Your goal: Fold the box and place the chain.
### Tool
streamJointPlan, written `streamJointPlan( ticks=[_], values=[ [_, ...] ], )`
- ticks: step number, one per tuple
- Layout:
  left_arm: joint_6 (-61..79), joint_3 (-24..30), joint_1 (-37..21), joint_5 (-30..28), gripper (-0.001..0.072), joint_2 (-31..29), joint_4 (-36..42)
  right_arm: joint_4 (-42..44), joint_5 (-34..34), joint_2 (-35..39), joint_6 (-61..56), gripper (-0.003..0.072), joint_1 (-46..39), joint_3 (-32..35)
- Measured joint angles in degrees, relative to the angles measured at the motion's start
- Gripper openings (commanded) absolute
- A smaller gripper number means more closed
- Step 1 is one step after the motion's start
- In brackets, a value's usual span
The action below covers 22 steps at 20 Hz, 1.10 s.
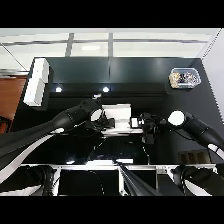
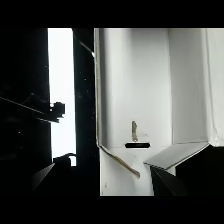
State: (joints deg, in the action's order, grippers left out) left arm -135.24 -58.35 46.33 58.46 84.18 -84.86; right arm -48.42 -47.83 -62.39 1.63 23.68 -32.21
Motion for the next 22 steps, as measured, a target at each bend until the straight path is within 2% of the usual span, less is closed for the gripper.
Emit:
streamJointPlan(
  ticks=[6, 17, 18, 19, 22],
  values=[
    [2.40, -0.22, 0.04, 0.59, 0.0026, 0.04, -0.22, -1.11, 6.71, 0.52, -0.09, 0.0705, -0.02, -0.02],
    [5.90, -1.92, 0.04, 3.74, 0.0027, 0.37, -2.27, 4.66, 4.44, 0.20, 0.96, 0.0702, -0.02, -0.02],
    [5.95, -1.97, 0.04, 3.69, 0.0027, 0.39, -2.36, 5.25, 4.39, 0.20, 1.18, 0.0578, 0.00, -0.02],
    [6.08, -2.01, 0.04, 3.80, 0.0027, 0.39, -2.47, 5.75, 4.26, 0.20, 1.42, 0.0495, 0.04, -0.02],
    [6.14, -2.01, 0.04, 4.22, 0.0027, 0.39, -2.64, 6.69, 3.89, 0.20, 1.84, 0.0469, 0.22, -0.02]
  ],
)
